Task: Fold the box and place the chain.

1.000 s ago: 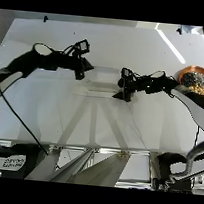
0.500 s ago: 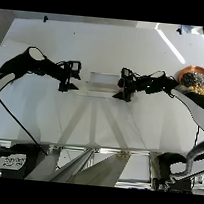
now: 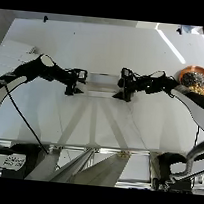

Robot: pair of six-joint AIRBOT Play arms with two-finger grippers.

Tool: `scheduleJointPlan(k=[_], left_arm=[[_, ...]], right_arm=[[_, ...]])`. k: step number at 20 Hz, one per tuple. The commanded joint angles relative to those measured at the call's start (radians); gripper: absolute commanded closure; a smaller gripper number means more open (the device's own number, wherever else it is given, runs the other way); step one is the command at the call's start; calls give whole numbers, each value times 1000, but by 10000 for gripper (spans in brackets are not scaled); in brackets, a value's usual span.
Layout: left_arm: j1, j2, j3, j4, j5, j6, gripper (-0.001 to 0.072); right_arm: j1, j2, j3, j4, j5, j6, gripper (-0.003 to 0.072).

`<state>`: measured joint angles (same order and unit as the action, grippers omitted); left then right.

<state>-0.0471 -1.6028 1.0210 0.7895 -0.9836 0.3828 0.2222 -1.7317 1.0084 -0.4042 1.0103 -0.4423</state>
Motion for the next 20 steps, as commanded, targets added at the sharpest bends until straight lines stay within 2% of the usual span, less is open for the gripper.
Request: scheduleJointPlan(k=[1,4,9,10,11,12,20], left_arm=[[-5,-4,-1,-34,-3,18,212],[-5,-4,-1,-34,-38,27,334],[-5,-4,-1,-37,-64,52,337],[-5,-4,-1,-43,-61,55,355],[-5,-4,-1,-51,-59,68,449],[-5,-4,-1,-63,-53,71,502],[-25,-4,-1,-123,-16,70,500]], right_arm=[[1,0,1,0,0,0,154],[1,0,1,0,0,0,154],[1,0,1,0,0,0,154],[1,0,1,0,0,0,154],[1,0,1,0,0,0,154],[1,0,1,0,0,0,154],[1,0,1,0,0,0,154]])
